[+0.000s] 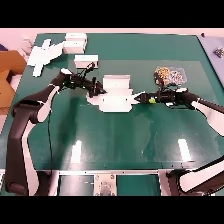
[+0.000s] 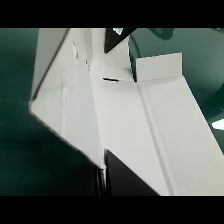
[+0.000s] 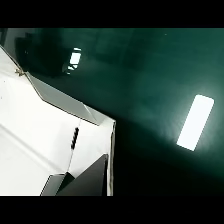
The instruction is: Fold the box and place the chain.
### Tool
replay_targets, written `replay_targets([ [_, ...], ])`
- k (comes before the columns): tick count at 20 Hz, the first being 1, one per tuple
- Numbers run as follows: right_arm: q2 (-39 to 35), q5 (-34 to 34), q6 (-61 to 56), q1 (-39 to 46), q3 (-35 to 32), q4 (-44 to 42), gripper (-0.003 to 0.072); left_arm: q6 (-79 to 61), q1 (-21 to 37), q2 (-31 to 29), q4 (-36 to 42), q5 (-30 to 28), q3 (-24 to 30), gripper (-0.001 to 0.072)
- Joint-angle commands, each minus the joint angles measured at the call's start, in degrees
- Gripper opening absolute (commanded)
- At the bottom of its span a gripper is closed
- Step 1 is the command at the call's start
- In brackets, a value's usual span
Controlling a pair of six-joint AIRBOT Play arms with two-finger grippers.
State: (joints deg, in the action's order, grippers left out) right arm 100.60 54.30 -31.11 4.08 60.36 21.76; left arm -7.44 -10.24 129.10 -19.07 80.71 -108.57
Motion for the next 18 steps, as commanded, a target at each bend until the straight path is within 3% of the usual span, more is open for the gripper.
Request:
replay_targets([
  [1, -0.04, -0.04, -0.07, -0.04, 0.04, -0.07, 0.0010, -0.72, 0.00, 0.02, 0.24, -1.57, 0.02, 0.0018],
  [8, -0.02, -0.04, -0.07, -0.04, 0.04, 1.51, 0.0010, -5.09, 0.00, 0.02, 1.16, -1.99, 0.02, 0.0016],
  [18, -0.04, -0.07, 0.15, -0.04, 0.04, 1.64, 0.0010, -9.57, 0.00, 0.02, 0.96, 1.73, 2.10, 0.0015],
])
